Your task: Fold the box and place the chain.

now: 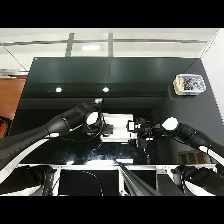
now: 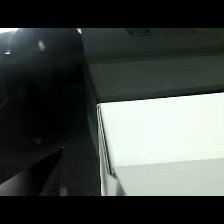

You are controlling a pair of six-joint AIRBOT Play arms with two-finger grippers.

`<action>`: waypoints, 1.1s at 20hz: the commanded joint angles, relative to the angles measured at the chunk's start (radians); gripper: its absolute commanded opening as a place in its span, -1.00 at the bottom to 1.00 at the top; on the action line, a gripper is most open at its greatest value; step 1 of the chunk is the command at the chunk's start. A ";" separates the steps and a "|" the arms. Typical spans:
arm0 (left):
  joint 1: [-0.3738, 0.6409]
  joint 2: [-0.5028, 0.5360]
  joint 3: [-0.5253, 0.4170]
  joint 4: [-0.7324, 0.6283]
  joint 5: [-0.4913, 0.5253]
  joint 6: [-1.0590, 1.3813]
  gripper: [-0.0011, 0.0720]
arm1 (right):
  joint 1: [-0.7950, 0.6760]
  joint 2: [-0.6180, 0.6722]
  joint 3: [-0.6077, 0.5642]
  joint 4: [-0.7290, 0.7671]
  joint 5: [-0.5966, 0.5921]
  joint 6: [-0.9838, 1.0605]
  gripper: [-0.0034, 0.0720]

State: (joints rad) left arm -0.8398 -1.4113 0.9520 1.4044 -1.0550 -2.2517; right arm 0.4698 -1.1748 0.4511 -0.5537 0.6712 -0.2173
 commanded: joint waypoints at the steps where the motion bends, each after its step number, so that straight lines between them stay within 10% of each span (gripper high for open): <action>1: -0.040 -0.006 0.007 0.069 0.031 -0.109 0.29 | 0.000 -0.001 0.000 0.000 0.000 0.000 -0.10; 7: -0.043 -0.006 0.007 0.079 0.025 -0.112 -0.89 | 0.000 -0.001 0.000 0.000 0.000 0.000 -0.10; 10: -0.043 -0.006 0.008 0.079 0.026 -0.112 -0.74 | 0.000 0.000 0.000 0.000 0.000 0.000 -0.10; 12: -0.043 -0.006 0.008 0.076 0.023 -0.113 -0.08 | 0.000 0.000 0.000 0.000 0.000 0.000 -0.10; 19: -0.043 -0.018 0.008 0.074 0.035 -0.113 -0.27 | 0.000 -0.001 0.000 0.000 0.000 0.000 -0.10; 22: -0.043 -0.023 0.008 0.072 0.039 -0.113 -0.73 | 0.000 -0.001 0.000 0.000 0.000 0.000 -0.10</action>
State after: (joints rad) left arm -0.8829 -1.4296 0.9585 1.4754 -1.0195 -2.3665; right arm 0.4698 -1.1748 0.4511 -0.5541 0.6704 -0.2169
